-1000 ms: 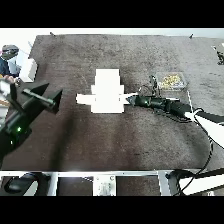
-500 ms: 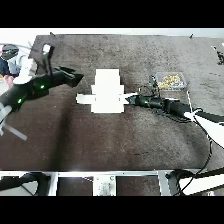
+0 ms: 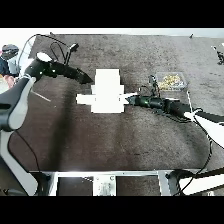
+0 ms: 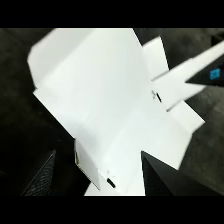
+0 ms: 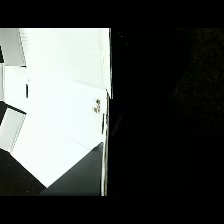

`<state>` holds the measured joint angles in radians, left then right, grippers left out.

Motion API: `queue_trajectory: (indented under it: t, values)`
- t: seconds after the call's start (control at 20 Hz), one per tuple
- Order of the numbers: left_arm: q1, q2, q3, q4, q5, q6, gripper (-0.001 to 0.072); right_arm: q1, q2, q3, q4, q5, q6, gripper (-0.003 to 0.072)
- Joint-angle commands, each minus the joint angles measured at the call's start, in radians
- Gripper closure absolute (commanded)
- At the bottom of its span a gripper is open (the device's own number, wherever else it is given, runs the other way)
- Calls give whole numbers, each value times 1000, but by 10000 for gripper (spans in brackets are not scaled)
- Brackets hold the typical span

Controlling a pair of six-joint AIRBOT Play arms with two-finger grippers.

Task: Fold the box and place the chain.

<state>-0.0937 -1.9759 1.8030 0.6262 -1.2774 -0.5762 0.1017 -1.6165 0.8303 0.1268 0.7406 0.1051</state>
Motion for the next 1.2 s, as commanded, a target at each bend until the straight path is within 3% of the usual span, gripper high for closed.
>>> queue_trajectory:
  t: [0.0,0.15,0.4,0.7,0.75,0.85,0.9,1.0,1.05,1.1,1.15]
  values:
    - [-1,-180,221,48,-222,-134,131,1,0,1,-3,4,-2,680]
    - [-2,-241,255,36,-189,-137,131,1,0,1,-11,4,-2,680]
    - [-3,-267,255,-112,-187,-50,132,1,0,1,-17,26,-5,680]
    - [-37,-280,251,-83,-208,-43,134,1,0,0,-18,26,-5,680]
    - [-37,-283,251,-82,-213,-43,181,1,0,1,-19,26,-5,680]
    - [-37,-290,251,-82,-230,-43,195,1,0,1,-18,26,-5,680]
    - [-37,-293,251,-83,-236,-41,298,1,0,1,-18,26,-5,680]
    - [-37,-293,251,-85,-250,-21,366,1,0,1,-19,25,-5,680]
    - [-37,-293,251,-85,-260,-16,455,1,0,1,-18,22,-5,680]
    - [-37,-293,251,-85,-259,-16,594,1,0,1,-18,19,-5,680]
    - [-37,-293,251,-85,-257,-10,599,1,0,1,-19,18,-5,680]
